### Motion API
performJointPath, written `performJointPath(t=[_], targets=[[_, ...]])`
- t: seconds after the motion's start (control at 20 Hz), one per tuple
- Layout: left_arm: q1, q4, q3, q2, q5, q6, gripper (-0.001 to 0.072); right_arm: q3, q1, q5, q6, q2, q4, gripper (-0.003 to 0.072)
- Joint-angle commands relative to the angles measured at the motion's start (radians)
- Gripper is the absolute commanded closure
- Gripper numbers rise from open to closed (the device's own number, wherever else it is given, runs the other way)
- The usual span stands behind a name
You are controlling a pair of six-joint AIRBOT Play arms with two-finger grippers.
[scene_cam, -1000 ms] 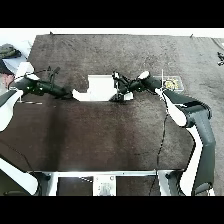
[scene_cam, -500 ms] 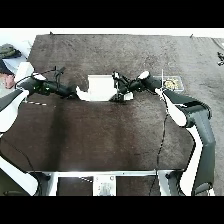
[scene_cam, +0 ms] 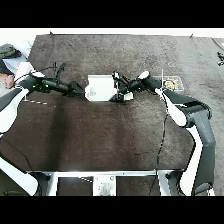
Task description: Fold the box and place the chain.
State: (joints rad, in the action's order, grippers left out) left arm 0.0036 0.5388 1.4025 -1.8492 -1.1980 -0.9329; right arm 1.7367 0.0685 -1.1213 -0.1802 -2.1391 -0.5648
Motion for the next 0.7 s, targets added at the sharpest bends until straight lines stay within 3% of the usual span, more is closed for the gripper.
performJointPath(t=[0.0,0.2,0.5,0.65], targets=[[-0.02,-0.013,0.014,0.001,-0.009,0.009,0.0286,0.001,0.0,0.0,0.0,0.001,0.0,0.0314],[-0.068,0.066,0.04,0.001,0.037,-0.013,0.0287,0.001,0.0,0.0,0.0,0.001,0.0,0.0314],[-0.121,0.228,0.124,0.001,0.029,-0.178,0.0287,0.001,0.0,0.0,0.0,0.001,0.0,0.0314],[-0.142,0.246,0.147,0.002,0.027,-0.213,0.0287,0.001,0.0,0.0,0.0,0.001,0.0,0.0314]])
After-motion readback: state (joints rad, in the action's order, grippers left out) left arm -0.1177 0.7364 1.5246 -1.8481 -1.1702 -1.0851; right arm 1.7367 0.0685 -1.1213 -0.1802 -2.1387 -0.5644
